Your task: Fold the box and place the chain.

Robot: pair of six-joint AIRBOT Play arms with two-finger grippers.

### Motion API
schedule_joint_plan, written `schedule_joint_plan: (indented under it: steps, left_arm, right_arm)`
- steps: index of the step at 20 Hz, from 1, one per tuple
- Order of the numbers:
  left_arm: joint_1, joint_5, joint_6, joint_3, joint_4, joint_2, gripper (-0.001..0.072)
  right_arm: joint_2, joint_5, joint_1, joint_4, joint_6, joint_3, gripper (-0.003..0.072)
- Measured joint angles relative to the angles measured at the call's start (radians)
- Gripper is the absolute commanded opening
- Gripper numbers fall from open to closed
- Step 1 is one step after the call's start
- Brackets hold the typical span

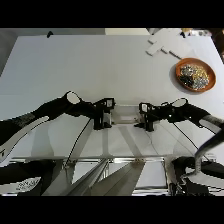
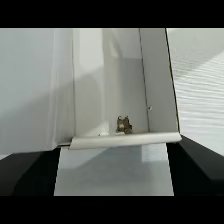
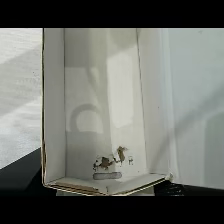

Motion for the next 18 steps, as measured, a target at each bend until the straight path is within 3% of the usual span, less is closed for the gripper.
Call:
schedule_joint_plan:
  steps: [8, 18]
  left_arm:
    - [0.0, 0.027, 0.091, -0.071, -0.082, 0.006, 0.0708]
    - [-0.019, 0.062, 0.201, -0.082, -0.217, -0.027, 0.0691]
  right_arm:
    - [0.0, 0.001, 0.0, -0.003, -0.004, 0.0, 0.0337]
    - [0.0, 0.001, 0.0, -0.002, -0.002, 0.0, 0.0337]
